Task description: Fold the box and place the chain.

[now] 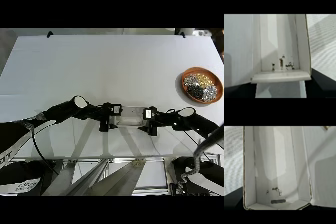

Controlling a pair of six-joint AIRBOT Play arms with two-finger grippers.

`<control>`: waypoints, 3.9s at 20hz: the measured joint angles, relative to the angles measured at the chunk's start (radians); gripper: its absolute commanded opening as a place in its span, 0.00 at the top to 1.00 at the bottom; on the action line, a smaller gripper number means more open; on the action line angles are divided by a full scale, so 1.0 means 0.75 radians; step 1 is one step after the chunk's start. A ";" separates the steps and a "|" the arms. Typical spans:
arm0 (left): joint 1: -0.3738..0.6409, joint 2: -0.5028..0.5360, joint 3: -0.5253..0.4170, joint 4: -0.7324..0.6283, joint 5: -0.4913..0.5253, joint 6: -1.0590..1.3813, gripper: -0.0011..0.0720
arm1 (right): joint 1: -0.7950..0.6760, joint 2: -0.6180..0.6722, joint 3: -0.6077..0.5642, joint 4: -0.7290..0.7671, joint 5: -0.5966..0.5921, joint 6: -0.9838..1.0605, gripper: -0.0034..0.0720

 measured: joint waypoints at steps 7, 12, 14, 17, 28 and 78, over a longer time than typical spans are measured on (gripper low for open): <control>0.000 0.000 0.000 0.001 0.001 -0.001 0.42 | 0.000 0.000 0.000 0.000 0.000 -0.001 0.19; 0.000 0.000 0.000 0.001 0.001 -0.001 0.42 | 0.000 0.000 0.000 -0.001 -0.030 0.000 0.19; 0.000 0.000 0.000 0.001 0.005 -0.001 0.42 | 0.001 0.000 0.000 0.001 -0.046 0.000 0.19; 0.000 0.000 0.000 0.001 0.005 -0.001 0.42 | 0.001 0.001 0.000 0.001 -0.058 0.000 0.19; 0.002 0.017 0.001 0.009 -0.053 -0.014 0.42 | 0.001 0.047 -0.001 -0.031 -0.094 0.044 0.00; 0.001 0.036 0.001 0.241 -0.049 -0.237 0.64 | 0.044 0.461 0.001 0.161 -0.058 0.587 0.94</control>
